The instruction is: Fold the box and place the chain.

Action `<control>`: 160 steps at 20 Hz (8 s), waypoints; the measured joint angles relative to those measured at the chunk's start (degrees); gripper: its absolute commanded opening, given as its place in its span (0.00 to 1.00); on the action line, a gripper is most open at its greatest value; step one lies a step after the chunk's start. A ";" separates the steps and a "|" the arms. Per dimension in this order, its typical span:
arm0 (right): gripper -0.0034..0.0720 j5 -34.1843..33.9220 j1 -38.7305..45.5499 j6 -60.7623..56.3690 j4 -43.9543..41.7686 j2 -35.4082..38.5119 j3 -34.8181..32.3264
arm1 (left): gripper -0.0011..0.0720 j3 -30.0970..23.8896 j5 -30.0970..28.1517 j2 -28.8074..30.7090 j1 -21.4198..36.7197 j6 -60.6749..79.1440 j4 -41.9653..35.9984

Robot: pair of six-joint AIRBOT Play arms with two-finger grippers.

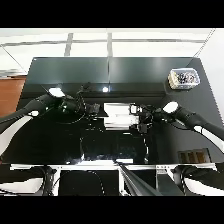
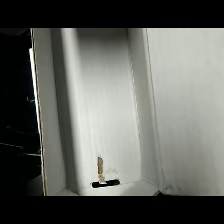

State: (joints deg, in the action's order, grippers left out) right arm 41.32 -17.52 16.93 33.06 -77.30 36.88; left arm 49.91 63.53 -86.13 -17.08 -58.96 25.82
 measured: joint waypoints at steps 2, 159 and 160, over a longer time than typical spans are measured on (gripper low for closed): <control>0.46 0.00 0.00 0.00 0.00 0.00 -0.02 | 0.66 0.96 -0.83 -0.02 -0.52 -2.62 2.64; 0.87 24.26 18.03 -68.94 -8.55 0.39 0.87 | 0.05 23.39 2.95 -6.40 -27.34 -70.49 63.04; 0.86 25.46 17.62 -68.89 -8.76 0.33 1.62 | 0.05 23.39 2.95 -6.40 -27.34 -70.49 63.04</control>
State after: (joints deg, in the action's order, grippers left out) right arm 66.78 0.10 -51.96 24.29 -76.97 38.50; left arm 73.30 66.48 -92.53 -44.42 -129.45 88.86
